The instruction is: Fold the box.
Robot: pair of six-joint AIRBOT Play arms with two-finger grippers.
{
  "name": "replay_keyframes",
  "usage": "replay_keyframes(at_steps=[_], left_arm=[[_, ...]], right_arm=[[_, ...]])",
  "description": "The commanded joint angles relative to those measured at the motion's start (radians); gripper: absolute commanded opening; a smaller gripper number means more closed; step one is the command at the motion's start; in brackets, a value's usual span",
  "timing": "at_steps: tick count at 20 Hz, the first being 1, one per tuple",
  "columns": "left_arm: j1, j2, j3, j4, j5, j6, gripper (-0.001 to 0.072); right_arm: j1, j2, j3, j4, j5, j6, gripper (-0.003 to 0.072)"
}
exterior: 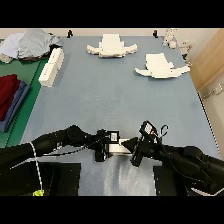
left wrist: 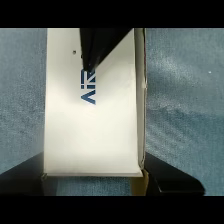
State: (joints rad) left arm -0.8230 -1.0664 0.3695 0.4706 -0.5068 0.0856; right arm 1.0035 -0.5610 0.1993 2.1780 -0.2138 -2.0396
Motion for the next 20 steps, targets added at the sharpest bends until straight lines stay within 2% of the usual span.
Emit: replay_keyframes(at_steps=[1, 3, 6, 7, 9, 11, 13, 16, 18, 20], left_arm=[[0.000, 0.001, 0.000, 0.000, 0.000, 0.000, 0.0461], [0.000, 0.001, 0.000, 0.000, 0.001, 0.000, 0.0461], [0.000, 0.001, 0.000, 0.000, 0.003, 0.001, 0.0461], [0.000, 0.001, 0.000, 0.001, 0.002, 0.000, 0.0461], [0.000, 0.001, 0.000, 0.000, 0.002, 0.000, 0.0461], [0.000, 0.001, 0.000, 0.000, 0.002, 0.000, 0.0460], [0.000, 0.001, 0.003, -0.007, 0.000, -0.005, 0.0461], [0.022, 0.019, 0.030, 0.001, -0.002, -0.142, 0.0461], [0.079, 0.066, 0.042, 0.036, -0.024, -0.263, 0.0461], [0.192, 0.138, 0.052, 0.141, -0.087, -0.413, 0.0461]], right_arm=[[-0.076, -0.068, 0.146, -0.132, -0.143, 0.032, 0.0005], [-0.193, -0.158, 0.275, -0.360, -0.296, 0.227, 0.0005], [-0.415, -0.346, 0.493, -0.771, -0.647, 0.623, 0.0005], [-0.485, -0.410, 0.563, -0.832, -0.767, 0.691, 0.0005], [-0.599, -0.512, 0.666, -0.829, -0.916, 0.705, 0.0005], [-0.679, -0.588, 0.725, -0.792, -0.977, 0.727, 0.0005], [-0.710, -0.622, 0.734, -0.774, -0.974, 0.770, 0.0005], [-0.711, -0.632, 0.734, -0.775, -0.976, 0.783, 0.0005], [-0.711, -0.632, 0.734, -0.775, -0.976, 0.783, 0.0005], [-0.711, -0.632, 0.734, -0.775, -0.976, 0.783, 0.0005]])
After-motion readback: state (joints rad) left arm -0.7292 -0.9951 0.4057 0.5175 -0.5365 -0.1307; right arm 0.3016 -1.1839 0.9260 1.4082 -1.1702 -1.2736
